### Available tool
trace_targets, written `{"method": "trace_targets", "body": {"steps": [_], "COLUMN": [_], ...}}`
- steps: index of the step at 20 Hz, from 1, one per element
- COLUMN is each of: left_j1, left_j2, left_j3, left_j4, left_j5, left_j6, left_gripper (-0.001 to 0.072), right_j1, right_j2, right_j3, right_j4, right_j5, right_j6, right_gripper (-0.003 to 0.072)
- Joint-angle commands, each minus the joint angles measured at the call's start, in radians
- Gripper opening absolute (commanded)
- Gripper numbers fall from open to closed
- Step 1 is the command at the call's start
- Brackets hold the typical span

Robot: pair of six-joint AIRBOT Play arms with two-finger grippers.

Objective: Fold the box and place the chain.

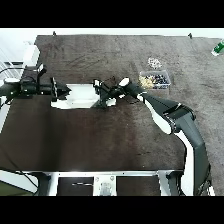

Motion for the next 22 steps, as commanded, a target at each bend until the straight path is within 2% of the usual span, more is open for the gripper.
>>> {"method": "trace_targets", "body": {"steps": [1, 4, 7, 12, 22], "left_j1": [-0.002, -0.002, -0.002, -0.002, -0.033], "left_j2": [-0.072, -0.160, -0.209, -0.225, -0.260], "left_j3": [0.089, 0.180, 0.228, 0.237, 0.247], "left_j4": [-0.022, -0.021, -0.021, 0.017, 0.080], "left_j5": [-0.026, -0.058, -0.044, 0.082, 0.124], "left_j6": [-0.032, -0.083, -0.102, -0.148, -0.144], "left_gripper": [0.0016, 0.0015, 0.0016, 0.0016, 0.0017], "right_j1": [0.001, 0.001, 0.001, 0.001, 0.001], "right_j2": [0.000, 0.000, 0.000, 0.000, 0.000], "right_j3": [0.000, 0.000, 0.000, 0.000, 0.000], "right_j4": [0.000, 0.000, 0.000, 0.000, 0.000], "right_j5": [0.000, 0.000, 0.000, 0.000, 0.000], "right_j6": [0.000, 0.000, 0.000, 0.000, 0.000], "right_gripper": [0.0586, 0.0586, 0.0586, 0.0586, 0.0586]}}
